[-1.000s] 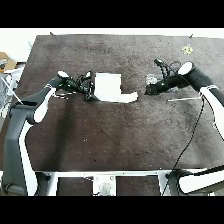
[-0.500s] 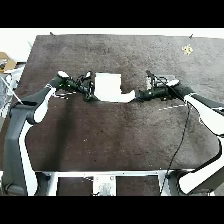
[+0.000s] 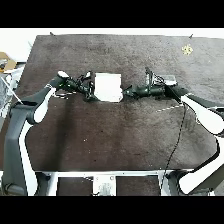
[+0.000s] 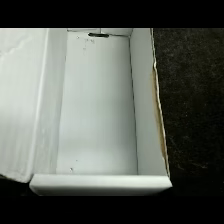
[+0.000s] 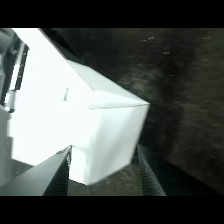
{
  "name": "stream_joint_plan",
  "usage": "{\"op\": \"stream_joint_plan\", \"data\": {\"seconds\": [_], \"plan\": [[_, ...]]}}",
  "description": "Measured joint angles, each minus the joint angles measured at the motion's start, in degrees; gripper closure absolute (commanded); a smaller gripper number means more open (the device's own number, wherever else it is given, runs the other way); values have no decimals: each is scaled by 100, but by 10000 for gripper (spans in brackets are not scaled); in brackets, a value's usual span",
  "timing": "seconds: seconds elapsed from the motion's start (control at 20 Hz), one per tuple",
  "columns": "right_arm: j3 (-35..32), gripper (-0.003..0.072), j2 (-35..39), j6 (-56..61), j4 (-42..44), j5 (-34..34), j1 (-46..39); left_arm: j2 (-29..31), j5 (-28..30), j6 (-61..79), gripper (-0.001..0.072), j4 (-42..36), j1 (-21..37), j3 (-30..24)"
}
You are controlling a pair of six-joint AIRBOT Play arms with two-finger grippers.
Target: Fold the box and place the chain.
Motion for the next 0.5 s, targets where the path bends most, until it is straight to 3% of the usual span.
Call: {"op": "stream_joint_plan", "data": {"seconds": [0.2, 0.5], "plan": [[267, 248, 0, 417, -267, -87, 258, 0, 0, 0, 294, 0, 0, 0], [960, 248, 2, 1646, -1537, -455, 691, 0, 0, -2, 294, 2, 0, 0]]}}
